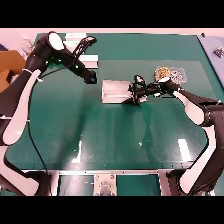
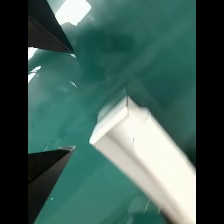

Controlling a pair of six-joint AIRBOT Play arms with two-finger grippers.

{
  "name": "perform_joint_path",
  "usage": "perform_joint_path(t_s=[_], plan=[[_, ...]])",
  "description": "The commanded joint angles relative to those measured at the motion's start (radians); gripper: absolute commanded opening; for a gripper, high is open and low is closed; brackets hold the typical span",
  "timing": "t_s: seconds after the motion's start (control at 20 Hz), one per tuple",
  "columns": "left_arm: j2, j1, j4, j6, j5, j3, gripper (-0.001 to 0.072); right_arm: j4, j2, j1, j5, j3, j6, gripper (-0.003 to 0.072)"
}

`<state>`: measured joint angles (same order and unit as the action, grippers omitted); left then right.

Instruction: Fold the box and place the chain.

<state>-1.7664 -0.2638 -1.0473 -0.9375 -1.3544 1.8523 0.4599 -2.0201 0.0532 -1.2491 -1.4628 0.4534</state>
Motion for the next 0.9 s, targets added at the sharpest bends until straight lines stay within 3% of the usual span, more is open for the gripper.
perform_joint_path(t_s=[0.0, 0.1, 0.2, 0.3, 0.55, 0.75, 0.85], plan=[[0.011, 0.041, 0.099, 0.317, 0.065, -0.096, 0.066, 0.0, 0.001, 0.001, -0.001, 0.0, 0.0, 0.0481], [0.011, 0.041, 0.044, 0.359, 0.133, -0.116, 0.066, 0.0, 0.001, 0.001, -0.001, 0.0, 0.0, 0.0481], [0.012, 0.041, 0.09, 0.344, 0.123, -0.117, 0.066, 0.0, 0.001, 0.001, -0.001, 0.0, 0.0, 0.0481], [0.009, 0.045, 0.127, 0.57, 0.107, -0.149, 0.066, 0.0, 0.001, 0.001, -0.001, 0.0, 0.0, 0.0481], [-0.083, 0.113, 0.44, 0.854, 0.108, -0.185, 0.0662, 0.0, 0.001, 0.001, -0.001, 0.0, 0.0, 0.0481], [-0.15, 0.113, 0.455, 0.967, 0.12, -0.185, 0.0661, 0.0, 0.001, 0.001, -0.001, 0.0, 0.0, 0.0481], [-0.165, 0.113, 0.448, 0.972, 0.175, -0.185, 0.066, 0.0, 0.001, 0.0, -0.001, 0.0, 0.0, 0.0481]])
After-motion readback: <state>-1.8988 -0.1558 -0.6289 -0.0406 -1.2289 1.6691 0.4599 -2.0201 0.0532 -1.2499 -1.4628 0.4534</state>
